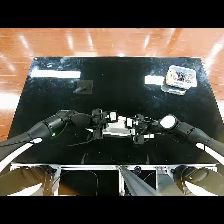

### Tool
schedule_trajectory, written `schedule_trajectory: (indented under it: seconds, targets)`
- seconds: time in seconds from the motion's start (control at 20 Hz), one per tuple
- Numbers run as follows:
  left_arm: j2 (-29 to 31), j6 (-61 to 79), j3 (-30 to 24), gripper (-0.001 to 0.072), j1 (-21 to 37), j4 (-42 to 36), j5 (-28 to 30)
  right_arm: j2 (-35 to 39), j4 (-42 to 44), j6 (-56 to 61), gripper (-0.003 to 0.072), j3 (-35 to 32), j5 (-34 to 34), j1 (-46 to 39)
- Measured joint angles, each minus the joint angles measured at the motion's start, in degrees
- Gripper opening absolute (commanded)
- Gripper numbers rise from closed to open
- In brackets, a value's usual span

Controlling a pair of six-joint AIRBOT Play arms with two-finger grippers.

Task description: Fold the box and place the chain.

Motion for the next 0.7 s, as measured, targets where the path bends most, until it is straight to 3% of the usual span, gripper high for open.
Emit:
schedule_trajectory:
  seconds: [0.3, 0.7]
  targets:
    - [1.7, -5.7, 0.6, 0.0016, 3.9, 1.0, 3.6, 0.0, 0.0, 0.0, 0.0544, 0.0, 0.0, 0.0]
    - [10.3, -14.6, 0.7, 0.0016, 12.4, 1.2, 7.5, 0.0, -0.1, 0.0, 0.0544, 0.0, 0.0, 0.0]
